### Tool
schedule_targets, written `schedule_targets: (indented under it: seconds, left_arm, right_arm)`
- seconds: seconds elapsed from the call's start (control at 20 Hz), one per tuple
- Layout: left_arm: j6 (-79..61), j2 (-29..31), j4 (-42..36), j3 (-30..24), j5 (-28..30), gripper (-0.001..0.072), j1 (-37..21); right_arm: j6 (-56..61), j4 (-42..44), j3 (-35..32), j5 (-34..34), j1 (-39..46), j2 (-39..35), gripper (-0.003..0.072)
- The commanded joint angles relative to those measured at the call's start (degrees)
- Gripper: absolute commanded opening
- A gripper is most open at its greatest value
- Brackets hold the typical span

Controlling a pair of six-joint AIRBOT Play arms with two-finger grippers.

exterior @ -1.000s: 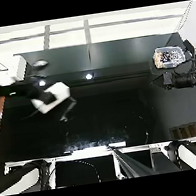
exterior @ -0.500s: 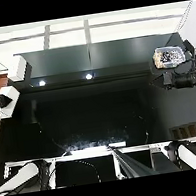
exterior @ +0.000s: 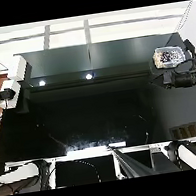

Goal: Fold the box and place the chain.

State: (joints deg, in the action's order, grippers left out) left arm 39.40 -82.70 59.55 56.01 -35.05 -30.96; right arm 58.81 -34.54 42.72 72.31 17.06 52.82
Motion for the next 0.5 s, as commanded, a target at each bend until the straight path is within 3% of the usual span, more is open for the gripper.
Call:
schedule_targets:
  seconds: [0.0,0.2,0.25,0.3,0.45]
  left_arm:
    - [-0.44,-4.04,-3.67,1.88,4.72,0.0239,0.98]
    - [-0.35,-7.39,-9.84,5.86,2.95,0.0270,0.98]
    - [-0.37,-7.37,-9.31,6.54,2.69,0.0552,1.27]
    - [-0.17,-6.88,-7.50,7.26,1.92,0.0716,1.31]
    - [2.89,-2.47,2.16,10.21,-5.66,0.0716,1.22]
  right_arm:
    - [0.13,-0.09,0.07,-0.46,-0.04,-0.04,0.0011]
    - [0.13,-0.09,0.04,-0.57,-0.04,-0.04,0.0011]
    - [0.13,-0.07,0.07,-0.55,-0.04,-0.04,0.0011]
    - [0.13,-0.07,0.07,-0.44,-0.07,-0.04,0.0011]
    - [0.17,-0.02,0.07,1.27,-0.04,-0.04,0.0011]
